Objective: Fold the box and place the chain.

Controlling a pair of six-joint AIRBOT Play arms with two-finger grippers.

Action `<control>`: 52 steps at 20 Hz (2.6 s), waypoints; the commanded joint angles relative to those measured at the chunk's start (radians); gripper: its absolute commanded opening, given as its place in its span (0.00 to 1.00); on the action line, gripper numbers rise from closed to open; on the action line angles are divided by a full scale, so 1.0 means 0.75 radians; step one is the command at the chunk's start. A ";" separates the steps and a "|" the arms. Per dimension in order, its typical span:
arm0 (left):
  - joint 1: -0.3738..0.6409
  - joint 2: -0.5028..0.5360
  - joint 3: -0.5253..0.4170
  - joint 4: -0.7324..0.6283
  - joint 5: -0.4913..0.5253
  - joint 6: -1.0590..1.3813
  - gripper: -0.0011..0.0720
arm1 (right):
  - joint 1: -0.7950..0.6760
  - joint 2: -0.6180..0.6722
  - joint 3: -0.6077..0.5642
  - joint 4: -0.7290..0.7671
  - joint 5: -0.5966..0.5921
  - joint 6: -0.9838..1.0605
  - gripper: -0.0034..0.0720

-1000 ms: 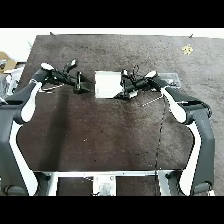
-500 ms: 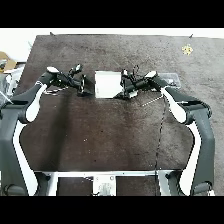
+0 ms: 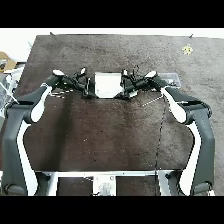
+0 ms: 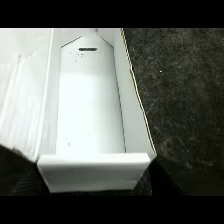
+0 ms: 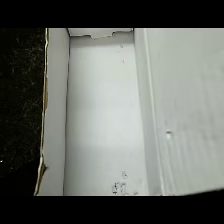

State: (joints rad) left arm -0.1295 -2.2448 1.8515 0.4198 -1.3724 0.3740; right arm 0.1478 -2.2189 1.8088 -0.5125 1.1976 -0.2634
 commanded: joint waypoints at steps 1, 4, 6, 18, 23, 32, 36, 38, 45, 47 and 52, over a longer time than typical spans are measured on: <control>-0.034 -0.013 -0.001 -0.012 0.050 0.002 1.00 | 0.001 0.001 0.001 0.001 -0.001 0.002 0.63; -0.051 -0.022 -0.001 -0.015 0.104 0.002 1.00 | 0.001 0.001 0.001 0.001 -0.001 0.002 0.63; -0.050 -0.041 -0.001 -0.012 0.108 0.002 1.00 | 0.001 0.001 0.001 0.001 0.000 0.002 0.63; -0.049 -0.049 -0.001 -0.093 0.096 0.012 1.00 | 0.001 0.001 0.001 0.001 0.000 0.002 0.63; -0.049 -0.049 -0.001 -0.066 0.098 0.013 0.99 | 0.001 0.001 0.001 0.001 -0.001 0.002 0.63; -0.049 -0.049 -0.001 -0.035 0.099 0.011 0.75 | 0.001 0.001 0.001 0.001 -0.001 0.002 0.63; -0.049 -0.049 -0.001 -0.009 0.099 0.011 0.64 | 0.001 0.001 0.001 0.001 -0.001 0.002 0.63; -0.049 -0.049 -0.001 -0.009 0.099 0.011 0.64 | 0.001 0.001 0.001 0.001 -0.001 0.002 0.63; -0.049 -0.049 -0.001 -0.012 0.108 0.011 0.19 | 0.001 0.001 0.001 0.001 -0.001 0.002 0.63; -0.049 -0.049 -0.001 -0.012 0.107 0.011 0.19 | 0.001 0.001 0.001 0.001 -0.001 0.002 0.63; -0.049 -0.049 -0.001 -0.012 0.108 0.011 0.19 | 0.001 0.001 0.001 0.001 -0.001 0.002 0.63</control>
State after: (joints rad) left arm -0.1669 -2.2807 1.8515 0.4095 -1.2934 0.3820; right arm 0.1478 -2.2192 1.8084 -0.5117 1.1969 -0.2623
